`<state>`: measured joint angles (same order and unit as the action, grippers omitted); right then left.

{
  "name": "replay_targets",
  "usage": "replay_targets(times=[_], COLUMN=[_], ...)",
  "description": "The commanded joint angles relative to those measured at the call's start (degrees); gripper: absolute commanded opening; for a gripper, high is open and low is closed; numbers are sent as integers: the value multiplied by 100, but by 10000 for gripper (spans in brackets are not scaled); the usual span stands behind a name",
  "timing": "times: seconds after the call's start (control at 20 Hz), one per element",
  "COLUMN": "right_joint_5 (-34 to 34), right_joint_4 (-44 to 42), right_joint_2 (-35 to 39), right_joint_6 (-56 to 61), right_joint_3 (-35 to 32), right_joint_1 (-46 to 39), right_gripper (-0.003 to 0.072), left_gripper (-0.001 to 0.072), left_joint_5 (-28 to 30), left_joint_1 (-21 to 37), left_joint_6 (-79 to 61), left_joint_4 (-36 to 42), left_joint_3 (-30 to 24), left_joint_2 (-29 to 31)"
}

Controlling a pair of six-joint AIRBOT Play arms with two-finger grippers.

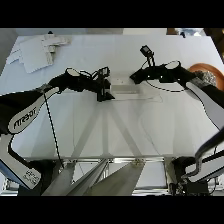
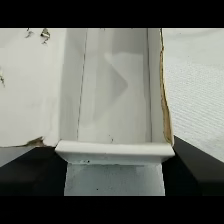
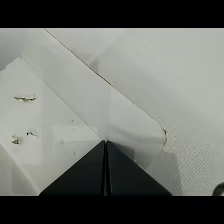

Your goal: Fold the box and place the chain.

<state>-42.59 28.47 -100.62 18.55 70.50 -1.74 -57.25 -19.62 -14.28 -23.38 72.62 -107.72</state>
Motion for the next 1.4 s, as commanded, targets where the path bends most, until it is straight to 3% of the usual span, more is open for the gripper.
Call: replay_targets(times=[0.0, 0.15, 0.35, 0.65, 0.95, 1.15, 1.35], right_joint_5=[-133, -372, -850, -2924, -4242, -4011, -2791], right_joint_4=[61, 162, 192, 813, 896, 896, 1364], right_joint_2=[-66, 170, 1156, 3010, 3895, 4004, 4019], right_joint_6=[269, 264, 269, 111, -118, -122, -459], right_joint_3=[11, 28, 28, 28, 31, -101, -776], right_joint_1=[-9, -24, -282, -721, -452, -452, -452], right_gripper=[7, 8, 8, 9, 15, 121, 158], left_gripper=[278, 278, 278, 278, 278, 278, 278], left_joint_5=[2, 2, 2, 2, 2, 2, 2], left_joint_1=[-2, -2, 0, -2, 0, 0, 0], left_joint_6=[-2, -2, -2, -2, -2, -2, -2], left_joint_4=[-2, -2, -2, -2, -2, -2, -2], left_joint_3=[0, 2, 0, 0, 0, 0, 0], left_joint_2=[2, 2, 2, 2, 2, 2, 2])
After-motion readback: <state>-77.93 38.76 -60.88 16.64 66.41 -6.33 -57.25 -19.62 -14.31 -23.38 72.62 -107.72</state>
